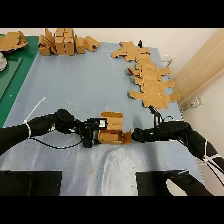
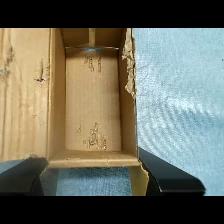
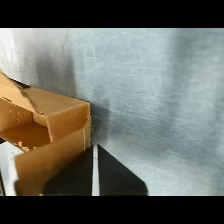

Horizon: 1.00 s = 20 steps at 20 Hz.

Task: Fold the box.

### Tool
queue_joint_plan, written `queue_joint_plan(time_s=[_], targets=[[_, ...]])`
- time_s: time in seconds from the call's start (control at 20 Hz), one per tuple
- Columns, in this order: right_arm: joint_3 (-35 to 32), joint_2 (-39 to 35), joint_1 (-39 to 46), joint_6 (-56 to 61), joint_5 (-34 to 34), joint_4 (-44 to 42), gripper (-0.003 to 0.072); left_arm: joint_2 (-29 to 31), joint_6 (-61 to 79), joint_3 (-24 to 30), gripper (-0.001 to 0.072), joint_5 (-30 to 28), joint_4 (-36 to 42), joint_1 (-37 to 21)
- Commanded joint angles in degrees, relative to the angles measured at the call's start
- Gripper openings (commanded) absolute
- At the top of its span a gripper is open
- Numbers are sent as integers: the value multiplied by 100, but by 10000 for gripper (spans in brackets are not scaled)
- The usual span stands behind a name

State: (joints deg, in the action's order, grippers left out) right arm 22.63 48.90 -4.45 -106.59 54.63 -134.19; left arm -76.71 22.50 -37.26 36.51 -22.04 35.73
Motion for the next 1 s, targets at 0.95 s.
queue_joint_plan(time_s=[0.95], targets=[[85, -173, -925, 479, -402, -212, 237, -2, 2, -4, 525, 0, -2, 0]])
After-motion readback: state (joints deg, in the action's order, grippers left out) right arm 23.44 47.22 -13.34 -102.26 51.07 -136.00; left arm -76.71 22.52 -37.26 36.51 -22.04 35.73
